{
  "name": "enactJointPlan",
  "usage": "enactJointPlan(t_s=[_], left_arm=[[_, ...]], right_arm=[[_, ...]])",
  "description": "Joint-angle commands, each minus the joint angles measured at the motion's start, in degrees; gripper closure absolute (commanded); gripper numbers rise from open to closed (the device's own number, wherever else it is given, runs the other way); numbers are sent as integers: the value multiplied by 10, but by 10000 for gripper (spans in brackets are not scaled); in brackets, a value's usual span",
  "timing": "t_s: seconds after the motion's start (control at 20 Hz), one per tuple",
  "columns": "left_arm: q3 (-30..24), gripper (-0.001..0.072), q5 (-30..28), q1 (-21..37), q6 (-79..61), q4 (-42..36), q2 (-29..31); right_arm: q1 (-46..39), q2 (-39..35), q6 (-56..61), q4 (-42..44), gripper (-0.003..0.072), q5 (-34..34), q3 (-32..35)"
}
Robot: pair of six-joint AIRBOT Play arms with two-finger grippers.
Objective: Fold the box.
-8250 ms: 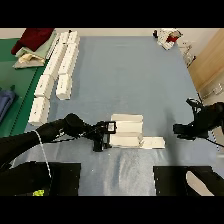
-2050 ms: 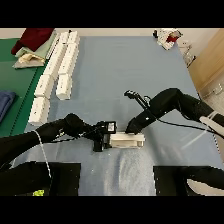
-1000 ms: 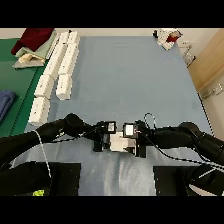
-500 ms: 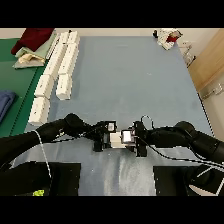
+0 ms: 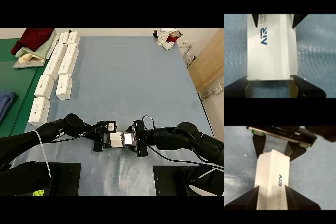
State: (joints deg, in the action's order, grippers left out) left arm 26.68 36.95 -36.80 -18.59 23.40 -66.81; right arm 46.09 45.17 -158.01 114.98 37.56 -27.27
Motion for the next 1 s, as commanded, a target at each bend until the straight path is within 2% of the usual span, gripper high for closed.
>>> enactJointPlan(t_s=[0.0,0.3,0.4,0.45,0.5,0.55,0.65,0.7,0.75,0.95], left_arm=[[0,241,0,0,0,0,0],[0,241,0,0,0,0,0],[0,241,0,0,0,0,0],[0,241,1,0,0,0,0],[0,240,0,0,0,0,0],[0,241,0,0,0,0,0],[0,241,0,0,0,0,0],[0,241,0,0,0,0,0],[0,241,0,0,0,0,0],[0,241,0,0,0,0,0]], right_arm=[[1,-16,7,-10,217,-3,0],[0,-40,47,-43,225,-3,0],[0,-33,57,-50,282,-7,0],[0,-26,67,-56,283,-9,0],[0,-19,72,-57,357,-9,0],[1,-14,76,-57,399,-9,0],[1,-8,76,-54,407,-7,0],[1,-9,76,-52,477,-5,0],[1,-9,76,-50,496,-3,0],[1,-9,76,-35,496,6,0]])
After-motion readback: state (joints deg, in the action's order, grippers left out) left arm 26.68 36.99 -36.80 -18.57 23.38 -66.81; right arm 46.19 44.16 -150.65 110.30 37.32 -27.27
